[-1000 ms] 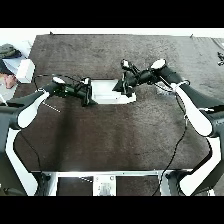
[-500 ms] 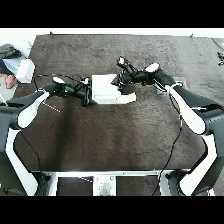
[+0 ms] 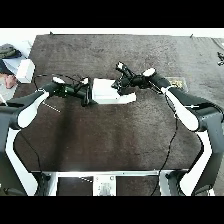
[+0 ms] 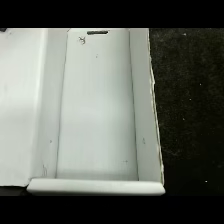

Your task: Fold the box and place the chain.

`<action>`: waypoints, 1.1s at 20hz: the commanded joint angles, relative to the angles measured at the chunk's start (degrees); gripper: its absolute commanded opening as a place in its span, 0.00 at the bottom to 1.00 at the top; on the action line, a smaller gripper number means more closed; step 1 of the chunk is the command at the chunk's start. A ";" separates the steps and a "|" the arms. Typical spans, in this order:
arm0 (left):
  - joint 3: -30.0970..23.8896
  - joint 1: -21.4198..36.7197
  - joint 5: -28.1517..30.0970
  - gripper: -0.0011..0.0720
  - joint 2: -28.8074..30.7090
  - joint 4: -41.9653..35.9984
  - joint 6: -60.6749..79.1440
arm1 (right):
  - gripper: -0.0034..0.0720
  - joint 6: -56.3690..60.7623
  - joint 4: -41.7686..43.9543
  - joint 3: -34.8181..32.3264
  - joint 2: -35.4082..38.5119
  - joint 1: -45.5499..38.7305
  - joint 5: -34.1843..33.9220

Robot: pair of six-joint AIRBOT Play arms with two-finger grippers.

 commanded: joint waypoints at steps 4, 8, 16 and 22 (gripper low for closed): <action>0.00 0.00 -0.02 0.34 0.02 0.09 0.09 | 0.04 0.02 -1.66 0.09 6.51 -0.70 0.48; 0.02 0.00 0.00 0.34 0.02 0.09 0.07 | 0.08 5.99 -12.11 0.09 12.31 -3.04 7.37; 0.00 0.00 -0.02 0.34 0.02 0.09 0.09 | 0.83 8.33 -22.73 -2.93 9.40 -2.93 17.64; 0.00 0.00 -0.02 0.34 0.00 0.09 0.07 | 0.82 7.89 -22.91 -3.89 7.21 0.52 13.81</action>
